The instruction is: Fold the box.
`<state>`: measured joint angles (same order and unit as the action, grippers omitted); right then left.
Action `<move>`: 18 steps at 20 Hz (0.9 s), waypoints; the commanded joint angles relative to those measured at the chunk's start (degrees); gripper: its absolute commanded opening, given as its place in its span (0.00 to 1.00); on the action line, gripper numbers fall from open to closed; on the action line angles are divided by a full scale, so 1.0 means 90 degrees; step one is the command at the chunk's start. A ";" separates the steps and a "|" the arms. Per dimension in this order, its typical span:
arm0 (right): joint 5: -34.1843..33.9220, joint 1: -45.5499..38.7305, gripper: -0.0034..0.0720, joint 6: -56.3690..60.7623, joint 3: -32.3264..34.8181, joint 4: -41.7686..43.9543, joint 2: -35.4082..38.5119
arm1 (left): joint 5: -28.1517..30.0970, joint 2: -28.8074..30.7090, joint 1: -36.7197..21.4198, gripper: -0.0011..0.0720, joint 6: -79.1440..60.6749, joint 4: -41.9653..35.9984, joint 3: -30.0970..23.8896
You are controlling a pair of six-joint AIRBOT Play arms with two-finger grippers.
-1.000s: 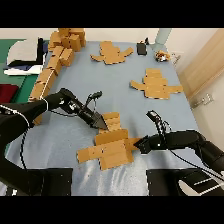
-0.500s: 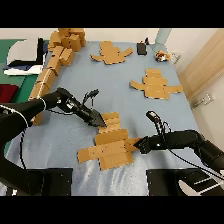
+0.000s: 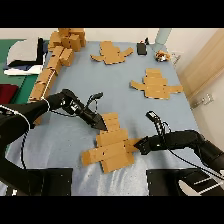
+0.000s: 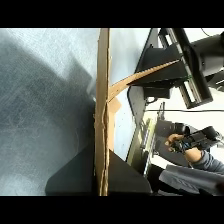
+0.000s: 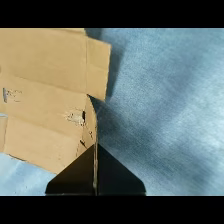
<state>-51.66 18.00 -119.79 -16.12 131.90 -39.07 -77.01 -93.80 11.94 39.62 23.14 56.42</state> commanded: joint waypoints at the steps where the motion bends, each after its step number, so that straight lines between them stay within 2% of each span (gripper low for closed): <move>1: 0.0022 -0.0002 0.06 0.0000 0.0000 0.0012 -0.0002 | -0.0002 -0.0005 0.0024 0.04 0.0002 0.0010 0.0005; 2: 0.0022 -0.0002 0.17 0.0002 0.0000 0.0012 -0.0002 | 0.0007 -0.0002 0.0024 0.03 0.0034 -0.0007 0.0005; 3: 0.0022 -0.0005 0.37 0.0053 -0.0002 0.0015 -0.0002 | 0.0036 -0.0002 0.0024 0.03 0.0121 -0.0085 0.0005; 4: 0.0022 -0.0010 0.49 0.0255 -0.0019 0.0012 -0.0002 | 0.0073 -0.0002 0.0024 0.03 0.0199 -0.0228 0.0007; 8: 0.0002 -0.0333 0.50 0.1860 -0.0427 -0.0544 -0.0002 | 0.0240 0.0070 0.0102 0.03 -0.0311 -0.0435 0.0080; 10: -0.0063 -0.0568 0.49 0.2166 -0.0877 -0.0947 0.0000 | 0.0534 0.0386 0.0282 0.03 -0.0673 -0.0418 0.0078; 11: -0.0090 -0.0707 0.46 0.2358 -0.1156 -0.1178 -0.0002 | 0.0748 0.0600 0.0372 0.03 -0.0886 -0.0413 0.0078; 12: -0.0117 -0.0867 0.33 0.2555 -0.1494 -0.1472 -0.0002 | 0.1083 0.0840 0.0469 0.03 -0.1073 -0.0384 0.0075; 15: -0.0272 -0.1343 0.31 0.2980 -0.2477 -0.2125 -0.0002 | 0.1885 0.1304 0.0719 0.03 -0.1719 -0.0272 0.0049; 18: -0.0311 -0.1525 0.19 0.3218 -0.2824 -0.2178 -0.0002 | 0.2246 0.1375 0.0964 0.03 -0.2297 0.0039 -0.0051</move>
<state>-53.84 6.31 -94.59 -37.39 115.31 -39.09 -61.82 -83.05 18.70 24.77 21.02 56.49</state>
